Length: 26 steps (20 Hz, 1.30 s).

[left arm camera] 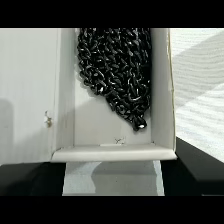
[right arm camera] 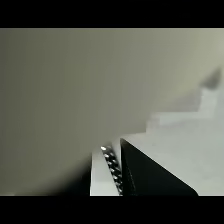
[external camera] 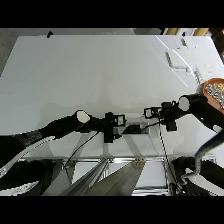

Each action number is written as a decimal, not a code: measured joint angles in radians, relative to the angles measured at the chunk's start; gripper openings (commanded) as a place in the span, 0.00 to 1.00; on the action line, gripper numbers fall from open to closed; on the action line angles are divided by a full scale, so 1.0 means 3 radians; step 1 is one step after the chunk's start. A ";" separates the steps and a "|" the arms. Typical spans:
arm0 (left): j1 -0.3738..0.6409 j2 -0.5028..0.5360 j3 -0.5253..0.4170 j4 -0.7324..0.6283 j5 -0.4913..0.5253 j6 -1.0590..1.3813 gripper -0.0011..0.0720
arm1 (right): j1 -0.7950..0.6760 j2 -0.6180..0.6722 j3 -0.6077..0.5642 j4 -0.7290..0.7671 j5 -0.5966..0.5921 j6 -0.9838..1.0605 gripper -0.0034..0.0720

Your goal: Fold the box and place the chain.

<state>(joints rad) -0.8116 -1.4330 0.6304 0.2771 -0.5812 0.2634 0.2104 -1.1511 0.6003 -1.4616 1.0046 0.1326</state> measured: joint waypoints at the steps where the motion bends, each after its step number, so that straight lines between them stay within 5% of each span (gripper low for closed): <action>1: 0.0000 0.0000 0.0000 0.0000 0.0000 0.0000 0.47 | 0.0000 -0.0008 -0.0019 0.0000 0.0000 -0.0009 0.24; 3: 0.0000 0.0000 0.0000 0.0000 0.0000 0.0000 0.47 | 0.0000 -0.0011 -0.0042 0.0005 -0.0019 -0.0023 0.07; 15: 0.0000 0.0000 0.0000 0.0000 0.0000 0.0000 0.47 | 0.0000 0.0882 -0.0071 0.0118 0.0183 -0.0011 0.07; 20: 0.0000 0.0000 0.0000 0.0000 0.0000 0.0000 0.47 | 0.0164 0.1429 -0.0071 0.0743 0.0280 -0.0005 0.07; 26: 0.0000 0.0000 0.0000 0.0000 0.0000 0.0000 0.47 | 0.0641 0.1578 -0.0072 0.1521 0.0205 -0.0023 0.07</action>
